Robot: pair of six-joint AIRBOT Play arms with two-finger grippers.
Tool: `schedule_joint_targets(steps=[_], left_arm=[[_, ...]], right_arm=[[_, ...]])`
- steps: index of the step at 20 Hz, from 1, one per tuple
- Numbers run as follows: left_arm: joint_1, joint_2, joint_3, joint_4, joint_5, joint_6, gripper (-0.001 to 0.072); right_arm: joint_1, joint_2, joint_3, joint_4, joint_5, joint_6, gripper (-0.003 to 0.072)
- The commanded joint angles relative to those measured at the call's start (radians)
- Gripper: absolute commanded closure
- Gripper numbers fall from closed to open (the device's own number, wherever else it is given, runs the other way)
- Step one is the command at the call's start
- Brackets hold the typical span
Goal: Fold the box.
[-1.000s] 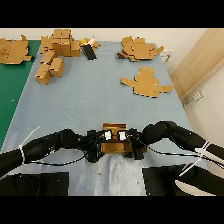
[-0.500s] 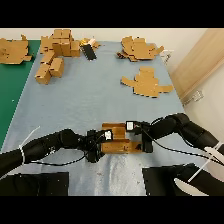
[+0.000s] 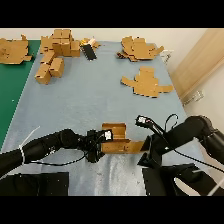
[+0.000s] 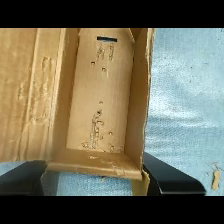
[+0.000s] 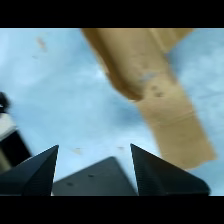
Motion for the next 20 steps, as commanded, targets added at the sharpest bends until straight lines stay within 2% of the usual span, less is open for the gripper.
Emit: schedule_joint_targets(steps=[1, 3, 5, 6, 7, 8, 10, 12, 16, 20], left_arm=[[0.001, 0.000, 0.001, 0.001, 0.000, 0.000, 0.0183], [0.001, 0.000, 0.001, 0.001, 0.000, 0.000, 0.0183], [0.001, 0.000, 0.000, 0.001, 0.000, 0.000, 0.0183], [0.001, 0.000, 0.001, 0.001, 0.000, 0.000, 0.0182], [0.001, 0.000, 0.001, 0.001, 0.000, 0.000, 0.0182], [0.001, 0.000, 0.001, 0.001, 0.000, 0.000, 0.0183], [0.001, 0.000, 0.000, 0.001, 0.000, 0.000, 0.0183], [0.001, 0.000, 0.001, 0.001, 0.000, 0.000, 0.0183], [0.001, 0.000, 0.001, 0.001, 0.000, 0.000, 0.0183], [0.002, 0.000, 0.000, 0.001, 0.000, 0.000, 0.0183]], right_arm=[[-0.001, 0.093, 0.001, 0.146, -0.098, 0.280, -0.0033], [-0.001, 0.129, 0.001, 0.146, -0.089, 0.438, -0.0033], [-0.001, 0.146, 0.001, 0.150, 0.005, 0.500, -0.0027], [-0.001, 0.145, -0.002, 0.150, 0.055, 0.518, 0.0023], [-0.001, 0.139, -0.008, 0.150, 0.114, 0.550, 0.0333], [0.000, 0.129, -0.015, 0.153, 0.187, 0.564, 0.0685], [0.001, 0.078, -0.018, 0.188, 0.338, 0.561, 0.0686], [0.000, -0.032, -0.013, 0.235, 0.441, 0.510, 0.0687], [0.000, -0.378, 0.055, 0.428, 0.455, 0.267, 0.0687], [-0.035, -0.563, 0.141, 0.436, 0.540, 0.193, 0.0688]])
